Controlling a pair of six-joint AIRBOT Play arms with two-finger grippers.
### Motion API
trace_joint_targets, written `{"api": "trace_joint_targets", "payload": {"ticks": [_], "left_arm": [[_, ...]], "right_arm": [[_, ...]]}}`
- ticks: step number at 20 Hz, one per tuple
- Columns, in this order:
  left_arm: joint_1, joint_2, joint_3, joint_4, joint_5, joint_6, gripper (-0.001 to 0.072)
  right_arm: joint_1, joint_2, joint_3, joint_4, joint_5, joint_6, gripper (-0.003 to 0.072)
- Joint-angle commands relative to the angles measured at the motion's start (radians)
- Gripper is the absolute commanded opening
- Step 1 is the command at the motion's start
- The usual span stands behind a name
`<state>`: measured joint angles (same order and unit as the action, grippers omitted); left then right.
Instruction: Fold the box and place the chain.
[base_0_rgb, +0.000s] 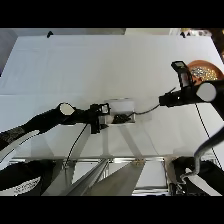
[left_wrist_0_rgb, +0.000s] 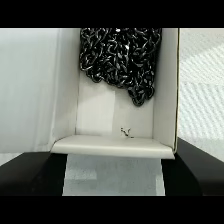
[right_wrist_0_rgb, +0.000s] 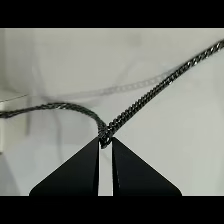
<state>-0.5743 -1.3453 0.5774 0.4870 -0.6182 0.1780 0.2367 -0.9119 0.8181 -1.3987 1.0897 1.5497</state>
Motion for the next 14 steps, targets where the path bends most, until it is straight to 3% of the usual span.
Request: {"api": "trace_joint_targets", "payload": {"ticks": [1,9,14], "left_arm": [[-0.001,0.000,0.000,0.000,0.000,0.000,0.0011],[-0.001,0.000,0.000,0.000,0.000,0.000,0.0011],[-0.001,0.000,0.000,0.000,0.000,0.000,0.0011]], "right_arm": [[0.092,0.122,0.000,0.172,0.019,-0.014,0.0016],[0.302,0.147,0.000,0.377,-0.200,-0.014,0.0016],[0.402,0.147,0.000,0.427,-0.359,-0.015,0.0016]]}}
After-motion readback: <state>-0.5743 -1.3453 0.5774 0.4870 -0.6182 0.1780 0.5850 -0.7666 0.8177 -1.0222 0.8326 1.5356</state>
